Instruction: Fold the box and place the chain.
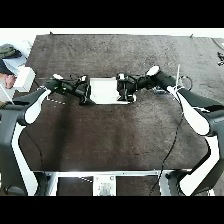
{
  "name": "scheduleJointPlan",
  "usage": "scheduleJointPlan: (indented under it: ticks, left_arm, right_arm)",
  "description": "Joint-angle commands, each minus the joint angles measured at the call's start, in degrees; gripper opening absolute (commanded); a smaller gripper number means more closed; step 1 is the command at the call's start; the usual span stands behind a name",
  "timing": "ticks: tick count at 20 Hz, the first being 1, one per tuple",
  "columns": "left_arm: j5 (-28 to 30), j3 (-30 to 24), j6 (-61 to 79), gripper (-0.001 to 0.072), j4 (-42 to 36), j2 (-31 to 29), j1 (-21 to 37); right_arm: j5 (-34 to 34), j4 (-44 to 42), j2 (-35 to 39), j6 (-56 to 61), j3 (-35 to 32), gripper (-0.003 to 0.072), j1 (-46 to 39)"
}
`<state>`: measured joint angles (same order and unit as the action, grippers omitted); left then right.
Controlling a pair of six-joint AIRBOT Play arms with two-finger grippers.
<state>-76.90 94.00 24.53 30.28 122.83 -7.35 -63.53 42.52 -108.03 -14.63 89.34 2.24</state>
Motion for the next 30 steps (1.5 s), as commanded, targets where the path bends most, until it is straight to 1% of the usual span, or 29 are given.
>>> scheduleJointPlan:
  ticks: [1, 3, 6, 7, 8, 10, 11, 14, 15, 22, 23, 26, 30]
  left_arm:
    - [1.6, 0.0, -0.4, 0.0243, 0.3, 0.0, 0.0]
    - [2.0, 0.0, -0.6, 0.0243, 0.3, 0.0, 0.0]
    - [2.9, 0.0, -1.2, 0.0243, 0.7, 0.0, 0.0]
    - [3.7, 0.0, -2.3, 0.0243, 0.7, 0.1, 0.0]
    - [4.0, 0.0, -2.8, 0.0242, 0.7, 0.2, 0.0]
    - [4.0, 0.0, -3.1, 0.0243, 0.6, 0.2, 0.0]
    - [4.0, 0.0, -3.1, 0.0243, 0.6, 0.2, 0.0]
    - [4.0, 0.0, -3.1, 0.0243, 0.6, 0.2, 0.0]
    - [4.0, 0.0, -3.1, 0.0243, 0.6, 0.2, 0.0]
    - [4.0, 0.0, -3.1, 0.0243, 0.6, 0.4, 0.0]
    - [4.0, 0.0, -3.1, 0.0243, 0.6, 0.4, 0.0]
    - [4.0, 0.0, -3.1, 0.0243, 0.6, 0.4, 0.0]
    - [4.0, 0.0, -3.1, 0.0243, 0.6, 0.4, 0.0]
  right_arm:
    - [-1.1, 0.7, 2.7, 1.9, 0.0, 0.0597, -1.4]
    - [-1.2, 0.1, 3.9, 2.7, 0.0, 0.0596, -2.0]
    - [-3.6, -2.6, 4.5, 3.6, 0.0, 0.0587, -2.1]
    - [-3.9, -3.5, 4.5, 4.6, -0.3, 0.0498, -2.0]
    - [-5.0, -4.3, 4.5, 4.9, -0.4, 0.0303, -2.0]
    - [-6.0, -6.3, 4.4, 6.4, -0.4, 0.0098, -2.0]
    - [-6.0, -7.6, 4.4, 6.6, -0.4, 0.0041, -2.0]
    - [-5.2, -13.2, 4.4, 6.6, -0.4, 0.0042, -1.8]
    - [-4.0, -14.4, 4.1, 6.6, -0.4, 0.0041, -1.7]
    - [3.8, -18.9, -0.1, 6.6, -0.4, 0.0041, -0.7]
    - [4.9, -19.9, -0.3, 6.5, -0.4, -0.0016, -0.7]
    - [8.6, -20.5, -0.7, 6.6, -0.4, -0.0015, -0.6]
    - [13.4, -20.1, -3.7, 6.5, -0.4, -0.0015, -0.6]
